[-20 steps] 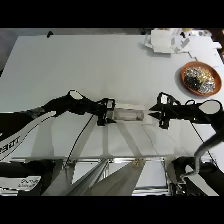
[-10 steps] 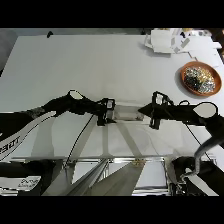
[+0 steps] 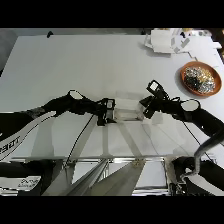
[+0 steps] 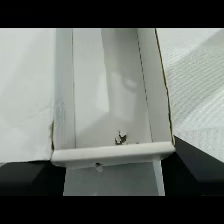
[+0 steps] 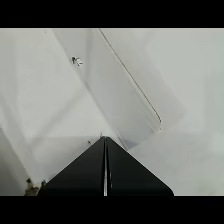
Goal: Fold the box and place the chain.
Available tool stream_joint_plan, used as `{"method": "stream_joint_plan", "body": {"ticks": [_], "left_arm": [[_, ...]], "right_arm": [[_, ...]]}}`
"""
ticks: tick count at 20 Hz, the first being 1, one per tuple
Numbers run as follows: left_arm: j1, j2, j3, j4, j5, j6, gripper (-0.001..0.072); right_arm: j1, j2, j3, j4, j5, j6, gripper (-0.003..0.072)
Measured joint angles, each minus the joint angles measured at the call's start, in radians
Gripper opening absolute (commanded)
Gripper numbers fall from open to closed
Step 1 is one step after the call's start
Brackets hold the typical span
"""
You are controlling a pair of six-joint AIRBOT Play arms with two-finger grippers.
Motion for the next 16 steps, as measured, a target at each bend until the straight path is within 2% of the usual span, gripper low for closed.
{"method": "stream_joint_plan", "body": {"ticks": [5, 9, 12, 15, 16], "left_arm": [[0.000, 0.000, 0.000, 0.000, 0.000, 0.000, 0.0251], [0.000, 0.000, 0.000, 0.003, 0.001, 0.002, 0.0251], [0.000, 0.000, 0.000, 0.003, 0.000, 0.002, 0.0251], [0.000, 0.000, 0.000, 0.003, 0.001, 0.002, 0.0251], [0.000, 0.000, 0.000, 0.002, 0.001, 0.002, 0.0251]], "right_arm": [[0.000, -0.005, 0.012, -0.006, 0.005, 0.015, 0.0022], [0.000, 0.106, 0.049, -0.046, 0.063, 0.016, 0.0019], [0.000, 0.211, 0.061, -0.184, 0.151, 0.018, 0.0019], [0.000, 0.266, 0.066, -0.411, 0.309, 0.018, 0.0022], [0.000, 0.273, 0.066, -0.486, 0.369, 0.015, 0.0067]]}}
